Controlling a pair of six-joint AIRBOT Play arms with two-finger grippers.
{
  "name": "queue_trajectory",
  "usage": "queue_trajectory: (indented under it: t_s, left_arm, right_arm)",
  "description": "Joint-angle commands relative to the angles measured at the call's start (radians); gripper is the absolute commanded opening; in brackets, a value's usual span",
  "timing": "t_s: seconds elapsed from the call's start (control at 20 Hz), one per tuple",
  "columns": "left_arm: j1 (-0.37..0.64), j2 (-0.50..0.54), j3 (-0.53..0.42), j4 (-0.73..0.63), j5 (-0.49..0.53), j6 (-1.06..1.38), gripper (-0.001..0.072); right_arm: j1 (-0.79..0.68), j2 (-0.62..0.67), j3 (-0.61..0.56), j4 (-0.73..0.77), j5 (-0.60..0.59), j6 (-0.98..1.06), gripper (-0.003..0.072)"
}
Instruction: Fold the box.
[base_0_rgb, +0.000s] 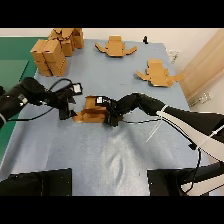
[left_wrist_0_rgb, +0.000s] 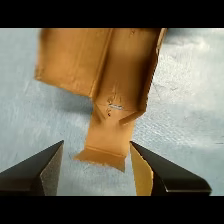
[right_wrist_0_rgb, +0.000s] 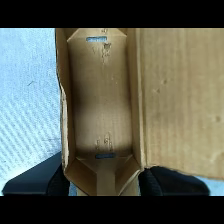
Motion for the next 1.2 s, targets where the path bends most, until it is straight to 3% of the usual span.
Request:
queue_trajectory:
  t_s: [0.0, 0.05, 0.35, 0.4, 0.45, 0.85, 0.95, 1.15]
  left_arm:
    - [-0.053, -0.074, -0.008, 0.071, 0.093, 0.014, 0.0607]
    - [-0.056, -0.096, -0.008, 0.071, 0.103, 0.016, 0.0572]
    - [-0.095, -0.121, -0.008, 0.061, 0.107, 0.019, 0.0569]
    - [-0.102, -0.121, -0.008, 0.06, 0.106, 0.019, 0.0409]
    - [-0.111, -0.121, -0.008, 0.06, 0.101, 0.019, 0.019]
    - [-0.138, -0.121, -0.008, 0.014, 0.103, 0.024, 0.0175]
    - [-0.138, -0.121, -0.008, 0.014, 0.101, 0.039, 0.0022]
    - [-0.138, -0.121, -0.008, 0.014, 0.101, 0.041, 0.0022]
  right_arm:
    - [0.0, -0.001, 0.0, -0.001, -0.004, 0.004, 0.0345]
    - [0.0, -0.001, 0.0, -0.001, -0.004, 0.004, 0.0345]
    - [0.0, -0.001, 0.0, -0.004, -0.004, 0.003, 0.0345]
    - [0.0, -0.001, 0.0, -0.004, -0.004, 0.003, 0.0345]
    - [0.0, -0.001, 0.0, -0.004, -0.004, 0.003, 0.0345]
    - [0.0, -0.001, 0.0, -0.005, -0.004, 0.003, 0.0345]
    - [0.0, -0.001, 0.0, -0.007, -0.004, 0.003, 0.0345]
    - [0.0, -0.001, 0.0, -0.008, -0.004, 0.003, 0.0345]
